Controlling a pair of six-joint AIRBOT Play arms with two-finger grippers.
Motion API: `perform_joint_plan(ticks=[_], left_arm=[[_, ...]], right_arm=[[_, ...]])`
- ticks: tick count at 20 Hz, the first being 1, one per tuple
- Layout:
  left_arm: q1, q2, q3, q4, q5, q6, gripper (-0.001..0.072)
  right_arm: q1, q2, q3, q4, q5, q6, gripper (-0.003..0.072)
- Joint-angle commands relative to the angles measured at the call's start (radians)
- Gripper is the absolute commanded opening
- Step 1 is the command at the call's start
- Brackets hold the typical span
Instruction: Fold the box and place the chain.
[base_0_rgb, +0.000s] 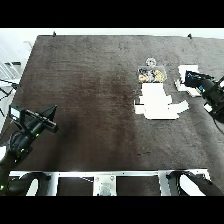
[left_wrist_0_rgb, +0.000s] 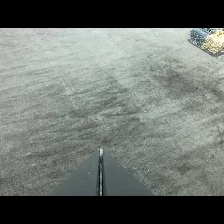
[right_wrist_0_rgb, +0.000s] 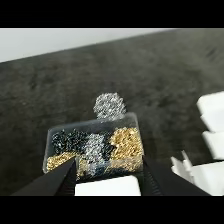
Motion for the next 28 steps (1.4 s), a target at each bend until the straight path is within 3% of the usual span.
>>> perform_joint_plan(ticks=[1, 5, 9, 13, 19, 28], left_arm=[[0.0, 0.001, 0.0, 0.0, 0.0, 0.0, 0.002], [0.0, 0.001, 0.0, 0.0, 0.0, 0.0, 0.002], [0.0, 0.001, 0.0, 0.0, 0.0, 0.0, 0.002], [0.0, 0.001, 0.0, 0.0, 0.0, 0.0, 0.0021], [0.0, 0.001, 0.0, 0.0, 0.0, 0.0, 0.0021], [0.0, 0.001, 0.0, 0.0, 0.0, 0.0, 0.002]], right_arm=[[-0.172, -0.229, 0.169, -0.39, 0.381, 0.425, 0.0474], [-0.291, -0.343, 0.401, -0.913, 0.636, 0.761, 0.0514], [-0.311, -0.477, 0.633, -1.178, 0.85, 0.878, 0.0541], [-0.299, -0.635, 0.753, -1.184, 1.039, 0.874, 0.0541], [-0.265, -0.721, 0.755, -1.178, 1.057, 0.863, 0.0541], [-0.244, -0.871, 0.745, -1.012, 1.172, 0.766, 0.054]])
